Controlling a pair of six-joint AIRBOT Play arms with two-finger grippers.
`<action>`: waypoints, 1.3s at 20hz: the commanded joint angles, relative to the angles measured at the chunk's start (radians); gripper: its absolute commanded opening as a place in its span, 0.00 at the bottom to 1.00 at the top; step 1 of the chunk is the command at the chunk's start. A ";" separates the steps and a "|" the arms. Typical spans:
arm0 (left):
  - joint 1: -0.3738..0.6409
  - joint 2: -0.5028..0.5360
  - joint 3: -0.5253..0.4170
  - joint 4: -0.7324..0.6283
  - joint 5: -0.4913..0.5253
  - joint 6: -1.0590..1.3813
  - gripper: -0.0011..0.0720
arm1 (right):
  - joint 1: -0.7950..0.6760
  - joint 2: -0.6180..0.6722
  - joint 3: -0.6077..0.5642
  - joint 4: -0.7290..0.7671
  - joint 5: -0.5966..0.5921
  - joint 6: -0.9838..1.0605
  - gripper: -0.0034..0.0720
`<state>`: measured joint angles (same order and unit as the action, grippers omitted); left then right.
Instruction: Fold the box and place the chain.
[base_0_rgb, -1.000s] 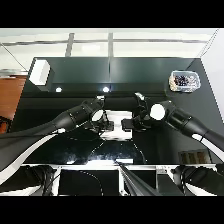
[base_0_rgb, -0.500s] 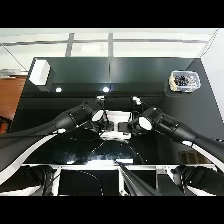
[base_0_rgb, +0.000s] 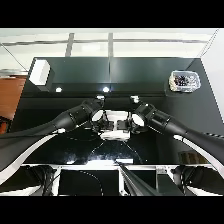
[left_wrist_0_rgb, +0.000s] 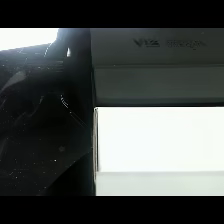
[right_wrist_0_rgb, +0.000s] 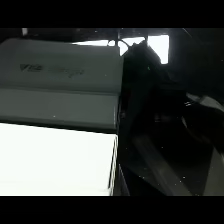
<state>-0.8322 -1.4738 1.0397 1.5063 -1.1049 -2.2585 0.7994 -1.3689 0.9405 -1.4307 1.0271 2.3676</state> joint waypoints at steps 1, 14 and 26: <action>0.000 0.000 0.000 0.000 -0.003 -0.001 0.06 | 0.000 -0.012 0.011 -0.019 0.048 0.023 0.35; 0.000 0.000 0.000 0.000 -0.002 -0.001 0.06 | 0.000 -0.051 0.011 -0.003 0.027 0.011 0.06; 0.000 0.000 0.000 0.000 -0.003 -0.001 0.06 | 0.000 -0.050 0.015 -0.019 0.029 0.010 0.06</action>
<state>-0.8322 -1.4738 1.0397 1.5059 -1.1049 -2.2612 0.8001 -1.4200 0.9539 -1.4441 1.0546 2.3798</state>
